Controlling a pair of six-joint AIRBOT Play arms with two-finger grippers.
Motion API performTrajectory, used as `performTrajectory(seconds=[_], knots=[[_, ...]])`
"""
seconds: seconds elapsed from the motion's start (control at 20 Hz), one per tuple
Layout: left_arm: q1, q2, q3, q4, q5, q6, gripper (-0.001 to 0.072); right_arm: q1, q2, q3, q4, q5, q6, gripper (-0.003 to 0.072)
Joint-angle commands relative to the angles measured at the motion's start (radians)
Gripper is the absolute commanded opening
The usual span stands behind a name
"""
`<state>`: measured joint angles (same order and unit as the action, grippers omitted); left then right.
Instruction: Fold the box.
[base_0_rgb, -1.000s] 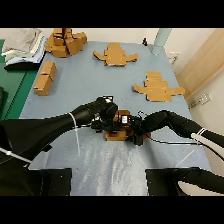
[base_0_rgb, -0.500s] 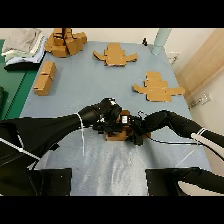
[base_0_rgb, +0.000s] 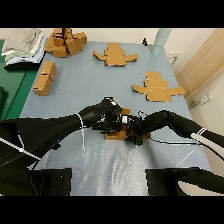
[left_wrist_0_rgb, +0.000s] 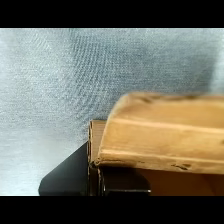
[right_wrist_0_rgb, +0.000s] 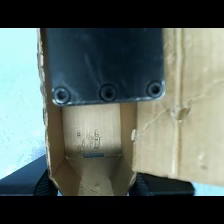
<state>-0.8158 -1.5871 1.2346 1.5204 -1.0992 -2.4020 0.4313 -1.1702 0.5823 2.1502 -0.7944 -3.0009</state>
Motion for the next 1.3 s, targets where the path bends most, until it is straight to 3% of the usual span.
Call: performTrajectory(seconds=[0.0, 0.1, 0.15, 0.2, 0.25, 0.3, 0.5, 0.55, 0.65, 0.9, 0.95, 1.0, 1.05, 1.25], knots=[[-0.006, -0.001, 0.000, 0.003, 0.011, -0.003, 0.0016, 0.001, 0.000, 0.000, 0.000, 0.000, -0.001, 0.0474], [-0.007, 0.000, 0.000, 0.003, 0.008, 0.006, 0.0017, 0.001, 0.000, 0.000, 0.000, 0.000, -0.001, 0.0474], [-0.007, 0.000, 0.001, 0.002, -0.002, 0.007, 0.0057, 0.001, 0.000, 0.000, 0.000, 0.000, -0.001, 0.0474], [-0.007, 0.000, 0.001, 0.002, -0.007, 0.006, 0.0322, 0.001, 0.000, 0.000, 0.000, 0.000, -0.001, 0.0475], [-0.007, 0.000, 0.001, 0.002, -0.010, -0.002, 0.0494, 0.001, 0.000, 0.000, 0.000, 0.000, -0.001, 0.0474], [-0.007, 0.000, 0.001, -0.002, -0.010, -0.004, 0.0495, 0.001, 0.000, 0.000, 0.000, 0.000, -0.001, 0.0475], [-0.006, 0.002, 0.001, -0.001, -0.010, -0.005, 0.0475, 0.001, 0.000, 0.000, 0.000, 0.000, -0.001, 0.0475], [-0.006, 0.002, 0.001, -0.001, -0.008, -0.005, 0.0370, 0.001, 0.000, 0.000, 0.000, 0.000, -0.001, 0.0474], [-0.006, 0.002, 0.001, -0.001, -0.005, -0.004, 0.0010, 0.001, 0.000, 0.000, 0.000, 0.000, -0.001, 0.0474], [-0.008, 0.003, 0.001, -0.005, 0.015, -0.004, 0.0019, 0.001, 0.000, 0.000, 0.000, 0.000, -0.001, 0.0474], [-0.008, 0.003, 0.001, -0.006, 0.016, -0.003, 0.0223, 0.001, 0.000, 0.000, 0.000, 0.000, -0.001, 0.0475], [-0.008, 0.003, 0.001, -0.006, 0.014, -0.005, 0.0628, 0.001, 0.000, 0.000, 0.000, 0.000, -0.001, 0.0474], [-0.007, 0.003, 0.001, -0.007, 0.011, -0.014, 0.0703, 0.001, 0.000, 0.000, 0.000, 0.000, -0.001, 0.0474], [0.011, 0.006, 0.030, -0.061, -0.035, -0.003, 0.0703, 0.001, 0.000, 0.000, 0.000, 0.000, -0.001, 0.0474]])
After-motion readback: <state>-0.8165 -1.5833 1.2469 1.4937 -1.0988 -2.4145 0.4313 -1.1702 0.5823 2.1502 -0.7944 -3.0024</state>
